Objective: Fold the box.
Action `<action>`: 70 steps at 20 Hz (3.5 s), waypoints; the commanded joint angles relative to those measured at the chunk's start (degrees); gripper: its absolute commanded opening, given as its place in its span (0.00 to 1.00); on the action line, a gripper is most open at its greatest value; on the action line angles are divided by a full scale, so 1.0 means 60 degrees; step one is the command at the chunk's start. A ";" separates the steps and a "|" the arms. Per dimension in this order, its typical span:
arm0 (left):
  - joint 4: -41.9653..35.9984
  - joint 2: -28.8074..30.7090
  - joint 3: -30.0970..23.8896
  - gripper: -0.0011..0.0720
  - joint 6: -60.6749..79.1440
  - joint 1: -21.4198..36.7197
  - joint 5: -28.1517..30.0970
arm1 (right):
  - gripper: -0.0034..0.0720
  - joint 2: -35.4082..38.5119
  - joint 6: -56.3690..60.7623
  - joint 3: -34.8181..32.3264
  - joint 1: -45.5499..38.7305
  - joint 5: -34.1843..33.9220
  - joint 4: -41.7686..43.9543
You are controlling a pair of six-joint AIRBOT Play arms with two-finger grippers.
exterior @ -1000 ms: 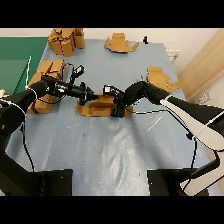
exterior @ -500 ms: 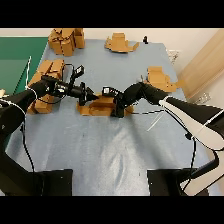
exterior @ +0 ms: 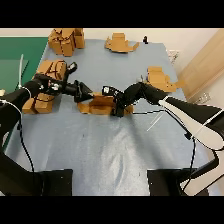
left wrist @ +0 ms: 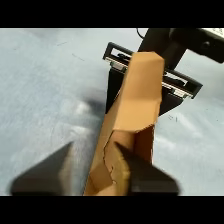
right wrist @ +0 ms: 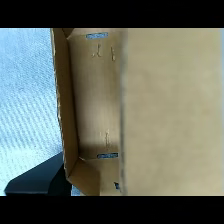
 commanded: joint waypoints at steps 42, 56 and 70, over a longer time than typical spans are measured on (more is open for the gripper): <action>0.6269 -0.0823 0.3781 0.03 -0.5064 -0.2983 0.1985 | 0.73 0.0004 0.0011 0.0000 0.0000 -0.0069 0.0004; 0.7337 0.1315 0.1632 0.04 -0.2353 -0.1443 -0.0729 | 0.73 0.0000 0.0011 0.0000 0.0000 -0.0058 0.0004; 0.7613 0.1297 0.0433 0.64 -0.3315 -0.2685 0.1381 | 0.73 0.0004 0.0084 0.0000 -0.0004 -0.0055 0.0000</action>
